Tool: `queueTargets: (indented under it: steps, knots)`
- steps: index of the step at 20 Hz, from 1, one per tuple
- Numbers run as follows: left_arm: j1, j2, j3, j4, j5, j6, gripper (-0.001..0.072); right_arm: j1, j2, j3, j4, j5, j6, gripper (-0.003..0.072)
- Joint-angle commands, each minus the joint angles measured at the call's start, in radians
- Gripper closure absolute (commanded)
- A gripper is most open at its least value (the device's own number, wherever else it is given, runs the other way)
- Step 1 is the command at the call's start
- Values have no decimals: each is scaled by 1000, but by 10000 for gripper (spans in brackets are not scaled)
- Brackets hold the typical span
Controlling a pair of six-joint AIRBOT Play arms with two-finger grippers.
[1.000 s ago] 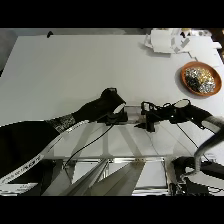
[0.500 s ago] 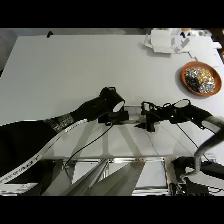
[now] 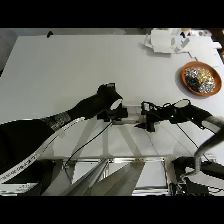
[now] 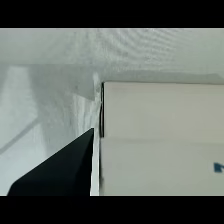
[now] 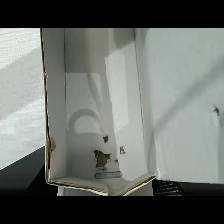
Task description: Fold the box and place the chain.
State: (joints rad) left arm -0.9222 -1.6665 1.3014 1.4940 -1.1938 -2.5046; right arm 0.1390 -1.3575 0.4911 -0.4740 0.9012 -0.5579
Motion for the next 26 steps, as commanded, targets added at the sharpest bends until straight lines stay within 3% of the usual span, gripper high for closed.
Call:
queueTargets:
  steps: [1, 3, 10, 11, 13, 17, 20, 21, 22, 24, 26]
  knots:
    - [-2, -27, 1, 5, 14, 18, 446, 0, 1, 0, 0, 0, 0, 348]
    - [-4, -39, 1, -5, -4, 19, 704, 0, 1, 0, 0, 0, 0, 348]
    - [-4, -26, 1, -5, -61, 40, 678, 0, 1, 0, 0, 0, 0, 348]
    - [-3, -9, 1, -2, -76, 79, 630, 0, 1, 0, 0, 0, 0, 348]
    - [6, 41, 1, 0, -82, 154, 420, 0, 1, 0, 0, 0, 0, 348]
    - [32, 151, 1, 6, -76, 219, 392, 0, 1, 0, 0, 0, 0, 348]
    - [72, 256, 0, 6, -113, 411, 385, 0, 1, 0, 0, 0, 0, 348]
    - [88, 298, -3, 5, -137, 533, 258, 0, 1, 0, 0, 0, 0, 348]
    - [107, 339, -12, 0, -164, 672, 19, 0, 0, 0, 0, 0, 0, 348]
    - [150, 434, -77, -1, -168, 937, 7, 0, 1, 0, 0, 0, 0, 348]
    - [210, 534, -201, -26, -108, 1242, 7, 0, 1, 0, 0, 0, 0, 348]
